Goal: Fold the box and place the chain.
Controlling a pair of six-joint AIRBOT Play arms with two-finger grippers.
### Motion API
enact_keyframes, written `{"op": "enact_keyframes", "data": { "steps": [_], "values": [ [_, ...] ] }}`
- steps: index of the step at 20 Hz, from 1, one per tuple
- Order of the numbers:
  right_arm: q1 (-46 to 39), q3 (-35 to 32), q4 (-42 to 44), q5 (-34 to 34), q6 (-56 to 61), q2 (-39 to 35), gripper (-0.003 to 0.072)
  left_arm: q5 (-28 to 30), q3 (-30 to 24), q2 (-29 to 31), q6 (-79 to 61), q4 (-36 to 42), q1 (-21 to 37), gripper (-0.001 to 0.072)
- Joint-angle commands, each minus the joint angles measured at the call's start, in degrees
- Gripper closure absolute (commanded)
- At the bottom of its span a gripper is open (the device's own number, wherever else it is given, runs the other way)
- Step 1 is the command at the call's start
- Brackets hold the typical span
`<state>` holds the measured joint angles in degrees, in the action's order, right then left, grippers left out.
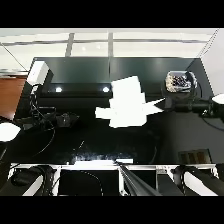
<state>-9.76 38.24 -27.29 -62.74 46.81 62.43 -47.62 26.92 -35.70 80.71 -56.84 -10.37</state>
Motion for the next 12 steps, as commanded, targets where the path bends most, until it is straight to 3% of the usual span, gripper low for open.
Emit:
{"op": "enact_keyframes", "data": {
  "steps": [1, 3, 7, 9, 12],
  "values": [
    [9.1, -9.9, 3.3, 11.6, -7.0, -12.4, 0.0666, 1.0, 0.0, -2.3, -0.8, 2.2, 0.0, 0.0007],
    [13.4, -14.8, 3.2, 17.5, -7.4, -16.8, 0.0666, 1.0, 0.0, -6.7, -1.4, 5.2, 0.0, 0.0007],
    [20.2, -17.7, 3.2, 19.4, -6.6, -17.6, 0.0666, 2.5, 0.7, -18.3, -22.1, 21.9, 0.1, 0.0006],
    [22.2, -17.7, 3.2, 19.5, -5.9, -17.6, 0.0666, 0.3, 3.3, -24.3, -31.2, 29.5, 0.0, 0.0006],
    [23.7, -17.7, 3.2, 19.5, -4.7, -17.6, 0.0666, -7.2, 10.4, -34.9, -39.0, 31.4, 0.0, 0.0007]
  ]
}}
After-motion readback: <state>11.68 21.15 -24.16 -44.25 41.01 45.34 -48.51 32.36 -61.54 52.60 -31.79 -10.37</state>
